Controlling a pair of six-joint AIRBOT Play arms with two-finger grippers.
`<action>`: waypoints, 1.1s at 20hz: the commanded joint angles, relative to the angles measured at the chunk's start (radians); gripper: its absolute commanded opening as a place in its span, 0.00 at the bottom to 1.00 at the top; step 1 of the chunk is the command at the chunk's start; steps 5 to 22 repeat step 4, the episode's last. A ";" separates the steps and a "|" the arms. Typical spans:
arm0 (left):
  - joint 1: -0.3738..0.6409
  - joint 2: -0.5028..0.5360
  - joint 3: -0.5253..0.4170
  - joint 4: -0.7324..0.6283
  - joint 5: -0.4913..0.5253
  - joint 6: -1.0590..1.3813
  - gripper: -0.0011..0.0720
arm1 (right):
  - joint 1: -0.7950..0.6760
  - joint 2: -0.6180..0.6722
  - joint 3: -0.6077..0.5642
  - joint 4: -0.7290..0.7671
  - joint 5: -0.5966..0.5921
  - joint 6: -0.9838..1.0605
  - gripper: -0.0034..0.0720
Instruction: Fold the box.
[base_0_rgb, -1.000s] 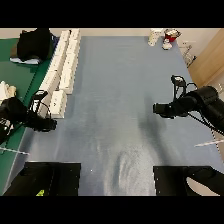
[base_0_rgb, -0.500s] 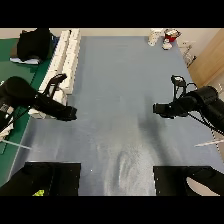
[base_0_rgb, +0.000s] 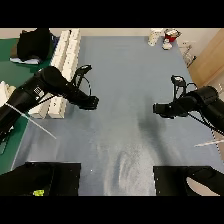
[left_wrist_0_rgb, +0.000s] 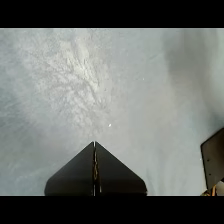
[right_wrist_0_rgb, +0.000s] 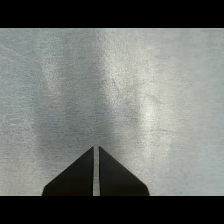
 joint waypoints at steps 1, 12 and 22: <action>-0.008 -0.023 0.008 -0.003 0.030 -0.003 0.03 | 0.000 0.000 0.001 0.000 0.000 0.000 0.11; -0.008 -0.023 0.008 -0.003 0.030 -0.003 0.03 | 0.000 0.000 0.001 0.000 0.000 0.000 0.11; -0.008 -0.023 0.008 -0.003 0.030 -0.003 0.03 | 0.000 0.000 0.001 0.000 0.000 0.000 0.11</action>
